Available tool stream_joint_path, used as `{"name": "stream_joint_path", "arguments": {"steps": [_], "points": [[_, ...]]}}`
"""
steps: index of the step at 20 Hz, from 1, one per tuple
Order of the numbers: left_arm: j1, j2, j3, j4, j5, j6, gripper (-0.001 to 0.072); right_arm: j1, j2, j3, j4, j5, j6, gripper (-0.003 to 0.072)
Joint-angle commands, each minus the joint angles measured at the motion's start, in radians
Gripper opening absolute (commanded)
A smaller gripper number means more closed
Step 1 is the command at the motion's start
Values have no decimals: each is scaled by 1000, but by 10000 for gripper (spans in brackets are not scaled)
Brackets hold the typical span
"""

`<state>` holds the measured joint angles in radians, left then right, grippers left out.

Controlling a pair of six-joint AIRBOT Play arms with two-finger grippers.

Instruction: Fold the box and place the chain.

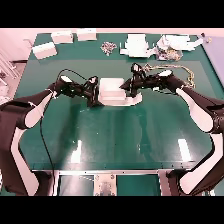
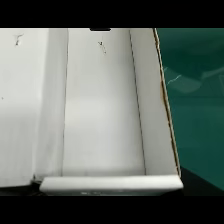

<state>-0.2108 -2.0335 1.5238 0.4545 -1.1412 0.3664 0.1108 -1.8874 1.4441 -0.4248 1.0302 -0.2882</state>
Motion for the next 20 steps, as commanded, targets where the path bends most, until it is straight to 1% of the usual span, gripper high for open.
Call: {"name": "stream_joint_path", "arguments": {"steps": [1,4,6,9,10,12,13,16,17,18,19,20], "points": [[1,0,0,0,0,1,630,1,-9,0,-14,-9,-32,9],[1,0,0,0,0,1,630,0,-6,1,-14,-8,-32,8],[1,0,0,0,0,1,630,0,19,1,-14,-3,-31,8],[1,0,0,0,0,1,630,-3,106,0,-16,34,-23,6],[1,0,0,0,0,1,630,-6,145,-3,-27,36,28,5],[1,0,0,0,0,1,630,-14,224,-16,-123,36,136,4],[1,0,0,0,0,1,630,-20,265,-42,-166,35,152,4],[1,0,0,0,0,1,630,-39,372,-178,-242,37,154,8],[1,0,0,0,0,1,630,-53,378,-214,-254,37,151,87],[1,0,0,0,0,1,630,-68,375,-249,-254,36,117,389],[1,0,0,0,0,1,630,-78,370,-277,-253,36,69,466],[1,0,0,0,0,1,629,-83,358,-294,-252,34,21,434]]}}
